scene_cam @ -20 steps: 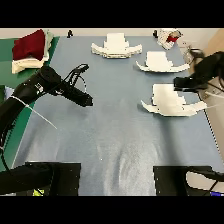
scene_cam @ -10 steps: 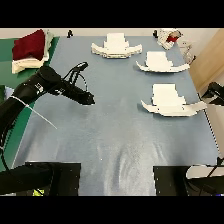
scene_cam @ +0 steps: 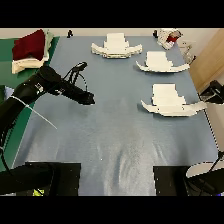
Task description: Fold the box.
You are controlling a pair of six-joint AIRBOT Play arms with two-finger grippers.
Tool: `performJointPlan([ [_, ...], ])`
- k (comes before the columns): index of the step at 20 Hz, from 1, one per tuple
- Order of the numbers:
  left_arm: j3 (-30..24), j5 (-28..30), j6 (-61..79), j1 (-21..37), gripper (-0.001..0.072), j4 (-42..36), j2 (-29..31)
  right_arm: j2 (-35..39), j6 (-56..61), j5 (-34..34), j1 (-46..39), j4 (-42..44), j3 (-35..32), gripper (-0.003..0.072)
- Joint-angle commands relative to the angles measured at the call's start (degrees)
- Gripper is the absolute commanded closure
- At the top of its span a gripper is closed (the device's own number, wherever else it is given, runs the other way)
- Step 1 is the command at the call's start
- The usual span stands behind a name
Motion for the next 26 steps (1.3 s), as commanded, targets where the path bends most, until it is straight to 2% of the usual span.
performJointPlan([
  [1, 0.0, -0.2, -3.7, 0.0, 0.0697, 0.0, 0.0, -2.3, -1.4, 0.1, -0.2, -0.4, 1.3, 0.0219],
  [8, 0.0, -1.3, -5.3, 0.0, 0.0696, -3.7, 0.0, -5.6, -2.0, 1.3, -2.6, -3.8, 4.2, 0.0218],
  [9, 0.0, -1.2, -5.3, 0.0, 0.0697, -4.3, 0.0, -6.7, -2.1, 0.1, -2.8, -3.7, 4.2, 0.022],
  [11, 0.0, -1.4, -5.3, 0.0, 0.0697, -4.3, 0.0, -9.0, -3.8, -3.0, -2.8, -1.9, 4.2, 0.0277],
  [13, 0.0, -1.9, -5.3, 0.0, 0.0697, -4.6, 0.0, -10.4, -6.8, -5.7, -2.7, 3.2, 4.2, 0.0278],
  [14, 0.0, -2.1, -5.3, 0.0, 0.0697, -5.0, 0.0, -10.8, -7.2, -7.3, -2.7, 4.3, 4.2, 0.0324],
  [15, 0.0, -2.5, -5.3, 0.0, 0.0697, -5.4, 0.0, -11.0, -7.7, -8.8, -2.6, 4.4, 4.2, 0.051],
  [16, 0.0, -2.9, -5.3, 0.0, 0.0696, -5.6, 0.0, -11.2, -9.3, -10.7, -2.3, 4.5, 4.2, 0.0632],
  [17, 0.0, -3.2, -5.2, 0.0, 0.0697, -5.7, 0.0, -11.3, -9.7, -12.0, -1.9, 4.7, 4.2, 0.0679],
  [23, 0.0, -3.1, -5.1, 0.1, 0.0697, -7.0, 0.0, -8.5, -8.4, -12.3, 4.5, 17.7, 3.7, 0.0685],
  [26, 0.0, -4.7, -4.8, 0.1, 0.0698, -7.5, 0.5, -0.7, -7.3, -5.5, 11.0, 17.5, -2.8, 0.0686],
])
